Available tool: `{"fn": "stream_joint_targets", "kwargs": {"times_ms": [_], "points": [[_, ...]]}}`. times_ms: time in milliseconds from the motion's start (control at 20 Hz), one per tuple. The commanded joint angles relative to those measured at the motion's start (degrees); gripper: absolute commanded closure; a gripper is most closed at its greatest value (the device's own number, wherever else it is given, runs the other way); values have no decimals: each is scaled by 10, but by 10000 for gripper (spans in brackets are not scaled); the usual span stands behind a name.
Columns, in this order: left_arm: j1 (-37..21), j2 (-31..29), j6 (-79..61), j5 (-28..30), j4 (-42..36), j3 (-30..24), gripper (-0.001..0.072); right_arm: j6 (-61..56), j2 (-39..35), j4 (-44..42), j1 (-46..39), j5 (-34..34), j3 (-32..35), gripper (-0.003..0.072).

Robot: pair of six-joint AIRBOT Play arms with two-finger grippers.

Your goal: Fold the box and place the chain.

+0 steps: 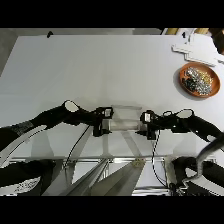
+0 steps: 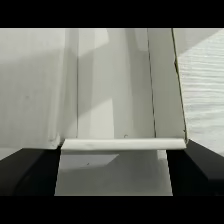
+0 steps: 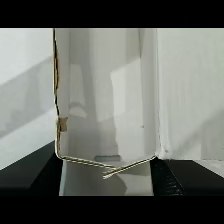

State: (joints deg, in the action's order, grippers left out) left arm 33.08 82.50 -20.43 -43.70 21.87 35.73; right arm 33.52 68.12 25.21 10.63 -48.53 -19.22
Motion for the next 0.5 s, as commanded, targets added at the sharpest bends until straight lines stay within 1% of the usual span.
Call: {"fn": "stream_joint_targets", "kwargs": {"times_ms": [0,50,450], "points": [[0,1,-66,5,-39,-20,11,0,0,0,0,-1,0,275],[1,0,-88,5,-47,-24,12,0,0,0,0,-1,0,275],[0,-2,-101,14,-89,-24,13,0,0,0,0,-1,0,275]]}}
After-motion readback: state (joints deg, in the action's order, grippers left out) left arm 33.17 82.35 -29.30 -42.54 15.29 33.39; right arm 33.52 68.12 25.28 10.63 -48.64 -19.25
